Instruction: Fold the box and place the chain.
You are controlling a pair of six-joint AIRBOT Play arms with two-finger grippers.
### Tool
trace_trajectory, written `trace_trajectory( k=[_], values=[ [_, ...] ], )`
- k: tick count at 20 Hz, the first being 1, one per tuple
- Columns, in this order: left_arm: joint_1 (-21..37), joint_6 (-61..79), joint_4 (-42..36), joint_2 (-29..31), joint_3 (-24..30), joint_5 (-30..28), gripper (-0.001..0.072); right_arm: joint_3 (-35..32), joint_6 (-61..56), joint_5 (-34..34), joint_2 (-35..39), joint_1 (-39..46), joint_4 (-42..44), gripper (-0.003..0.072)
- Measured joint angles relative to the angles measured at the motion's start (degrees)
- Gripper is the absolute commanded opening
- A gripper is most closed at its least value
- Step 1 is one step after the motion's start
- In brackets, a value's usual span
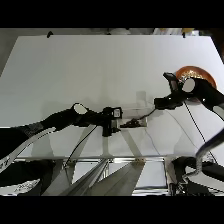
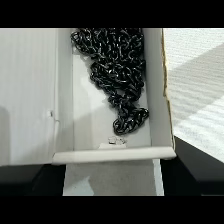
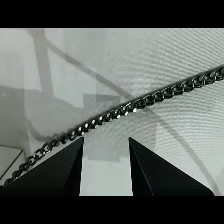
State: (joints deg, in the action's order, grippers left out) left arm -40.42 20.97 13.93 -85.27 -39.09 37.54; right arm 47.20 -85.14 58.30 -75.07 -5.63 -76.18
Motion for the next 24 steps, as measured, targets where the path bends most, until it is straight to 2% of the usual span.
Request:
trace_trajectory(
  k=[4,6,7,8,9,16,24],
  values=[
    [0.0,0.02,0.0,0.02,0.0,0.0,0.0372,0.02,-0.39,-1.01,-2.25,0.02,-0.04,0.0252],
    [0.0,0.0,0.0,0.02,0.0,0.0,0.0372,0.02,-0.42,-1.36,-3.26,0.0,-0.04,0.0158],
    [0.0,0.0,0.0,0.02,0.0,0.0,0.0372,0.02,-0.48,-1.62,-3.56,0.0,-0.04,0.0146],
    [0.0,0.0,0.0,0.02,0.0,0.0,0.0372,0.04,-0.46,-1.64,-3.76,0.02,-0.04,0.006],
    [0.0,0.02,0.0,0.02,0.0,0.0,0.0372,0.07,-0.44,-1.6,-3.87,0.04,0.42,0.0018],
    [0.0,0.0,0.0,0.02,0.0,0.0,0.0372,0.02,1.03,0.31,0.04,0.0,-0.09,0.0017],
    [0.0,0.02,0.0,0.02,0.0,0.02,0.0372,0.0,2.91,9.51,15.39,-1.38,1.05,0.0017]
  ],
)
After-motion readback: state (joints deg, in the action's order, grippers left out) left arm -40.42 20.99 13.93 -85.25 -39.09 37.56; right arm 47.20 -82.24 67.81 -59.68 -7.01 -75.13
